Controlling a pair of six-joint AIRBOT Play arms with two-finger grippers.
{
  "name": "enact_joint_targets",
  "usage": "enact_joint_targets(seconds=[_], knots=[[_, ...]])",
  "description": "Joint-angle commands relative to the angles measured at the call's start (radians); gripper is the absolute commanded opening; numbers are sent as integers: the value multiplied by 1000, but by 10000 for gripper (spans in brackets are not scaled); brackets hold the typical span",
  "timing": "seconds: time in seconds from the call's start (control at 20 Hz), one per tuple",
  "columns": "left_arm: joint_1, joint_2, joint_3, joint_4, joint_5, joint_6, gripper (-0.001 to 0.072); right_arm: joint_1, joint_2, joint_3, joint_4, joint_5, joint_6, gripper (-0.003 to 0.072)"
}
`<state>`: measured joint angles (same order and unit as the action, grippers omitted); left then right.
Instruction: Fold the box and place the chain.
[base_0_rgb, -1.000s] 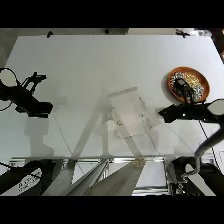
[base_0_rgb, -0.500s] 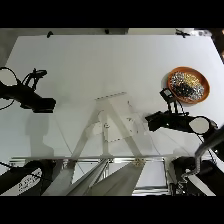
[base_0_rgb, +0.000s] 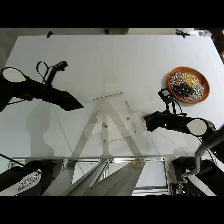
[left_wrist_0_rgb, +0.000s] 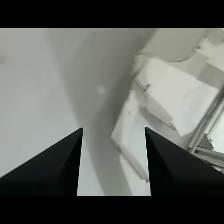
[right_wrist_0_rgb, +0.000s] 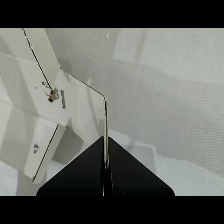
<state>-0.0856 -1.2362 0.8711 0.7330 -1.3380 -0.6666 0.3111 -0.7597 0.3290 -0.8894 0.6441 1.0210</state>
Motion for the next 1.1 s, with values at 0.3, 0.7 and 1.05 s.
enact_joint_targets(seconds=[0.3, 0.7, 1.05], knots=[[-106, -275, -63, -336, 91, 509, 536, 2, 1, -1, 0, 20, 3, 14], [-190, -356, -63, -410, 195, 618, 530, 2, 1, -1, 0, 37, 3, 14], [-235, -367, -63, -410, 203, 644, 2, 2, 1, -1, 0, 49, 3, 15]])
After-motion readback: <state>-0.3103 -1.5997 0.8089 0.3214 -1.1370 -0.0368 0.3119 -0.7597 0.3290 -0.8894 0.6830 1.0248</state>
